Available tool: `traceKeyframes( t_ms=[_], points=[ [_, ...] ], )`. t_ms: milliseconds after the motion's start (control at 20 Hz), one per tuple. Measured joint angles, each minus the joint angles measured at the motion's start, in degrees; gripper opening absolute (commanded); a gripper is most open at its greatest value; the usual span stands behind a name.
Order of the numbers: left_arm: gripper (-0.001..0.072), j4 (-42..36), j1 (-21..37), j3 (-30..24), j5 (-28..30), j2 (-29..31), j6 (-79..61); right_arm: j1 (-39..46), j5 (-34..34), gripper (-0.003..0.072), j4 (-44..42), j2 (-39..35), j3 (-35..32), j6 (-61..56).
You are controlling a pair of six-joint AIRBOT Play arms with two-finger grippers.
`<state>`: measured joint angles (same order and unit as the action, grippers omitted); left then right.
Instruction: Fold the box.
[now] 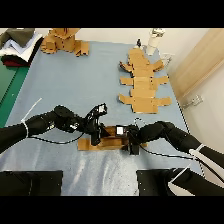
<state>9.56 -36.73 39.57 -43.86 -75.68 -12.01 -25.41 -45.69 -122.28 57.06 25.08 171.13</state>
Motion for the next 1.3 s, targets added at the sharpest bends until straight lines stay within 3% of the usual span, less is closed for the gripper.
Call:
traceKeyframes(
  t_ms=[400, 450, 500, 550, 850, 900, 950, 1000, 1200, 1250, 1300],
  points=[
    [0.0015, 0.0, 0.0, 0.0, -0.2, 0.0, 0.0, 0.0, 0.0, 0.0437, 0.0, 0.0, 0.0, 0.0],
    [0.0075, 0.0, 0.0, 0.0, -0.2, 0.0, 0.0, 0.0, 0.0, 0.0437, 0.0, 0.0, 0.0, 0.0],
    [0.0337, 0.0, 0.0, 0.0, 0.0, 0.0, 0.0, 0.0, 0.0, 0.0437, 0.0, 0.0, 0.0, 0.0],
    [0.0409, 0.2, 0.0, 0.0, 0.2, 0.0, 0.0, 0.0, 0.0, 0.0437, 0.0, 0.0, 0.0, 0.0],
    [0.0413, 0.9, 0.7, 0.0, 0.1, 0.1, 1.2, 0.0, 0.1, 0.0437, 0.0, 0.0, 0.0, 0.0],
    [0.0448, 1.9, 1.4, 0.0, 0.1, 0.3, 3.0, 0.0, 0.1, 0.0437, 0.0, 0.0, 0.0, 0.0],
    [0.0614, 3.6, 2.1, 0.0, 0.0, 0.7, 5.2, 0.0, 0.1, 0.0437, 0.0, 0.0, 0.0, 0.0],
    [0.0687, 5.7, 3.0, 0.0, -0.5, 1.4, 8.4, 0.0, 0.1, 0.0436, 0.0, 0.0, 0.0, 0.0],
    [0.0686, 18.6, 6.9, 0.0, -5.0, 6.4, 24.4, 0.0, 0.2, 0.0437, 0.0, 0.0, 0.0, 0.0],
    [0.0647, 21.9, 7.6, 0.0, -6.6, 7.9, 28.6, 0.0, 0.1, 0.0437, 0.0, 0.0, 0.0, 0.0],
    [0.0388, 25.0, 8.1, 0.0, -8.3, 9.4, 33.0, 0.0, 0.2, 0.0437, 0.0, 0.0, 0.0, 0.0]
  ],
)
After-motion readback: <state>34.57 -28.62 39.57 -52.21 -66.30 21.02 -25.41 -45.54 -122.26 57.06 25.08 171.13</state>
